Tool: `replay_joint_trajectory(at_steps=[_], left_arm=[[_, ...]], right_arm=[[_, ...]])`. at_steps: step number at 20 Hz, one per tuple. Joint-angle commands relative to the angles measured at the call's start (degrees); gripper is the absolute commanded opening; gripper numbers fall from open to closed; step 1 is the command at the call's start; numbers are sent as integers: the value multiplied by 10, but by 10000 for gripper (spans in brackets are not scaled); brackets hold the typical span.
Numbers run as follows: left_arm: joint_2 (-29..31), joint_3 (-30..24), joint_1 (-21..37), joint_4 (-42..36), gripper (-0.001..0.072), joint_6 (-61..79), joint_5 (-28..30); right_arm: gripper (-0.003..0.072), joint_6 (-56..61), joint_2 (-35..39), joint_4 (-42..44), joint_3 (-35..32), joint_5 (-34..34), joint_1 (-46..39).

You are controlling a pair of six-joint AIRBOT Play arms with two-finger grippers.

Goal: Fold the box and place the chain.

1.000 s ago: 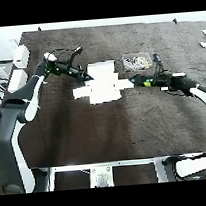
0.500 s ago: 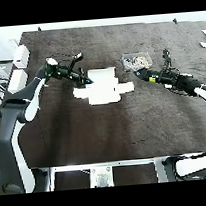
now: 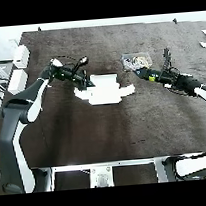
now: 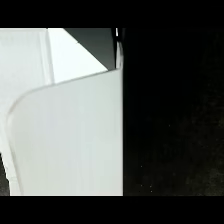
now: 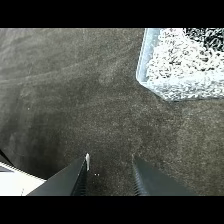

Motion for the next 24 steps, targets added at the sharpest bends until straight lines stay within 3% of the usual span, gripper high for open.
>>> replay_joint_trajectory(at_steps=[1,7,11,22,24], left_arm=[[0,0,-2,-3,16,6,5],[7,-35,-2,-34,16,47,13],[25,-82,-2,-55,16,91,58],[26,-85,-1,-79,16,122,47],[42,-112,0,-94,16,150,65]], right_arm=[[347,-7,0,1,0,0,0],[348,-7,0,1,0,0,0],[348,-18,0,1,0,0,0],[348,-22,0,1,0,0,1],[348,-22,0,1,0,0,1]])
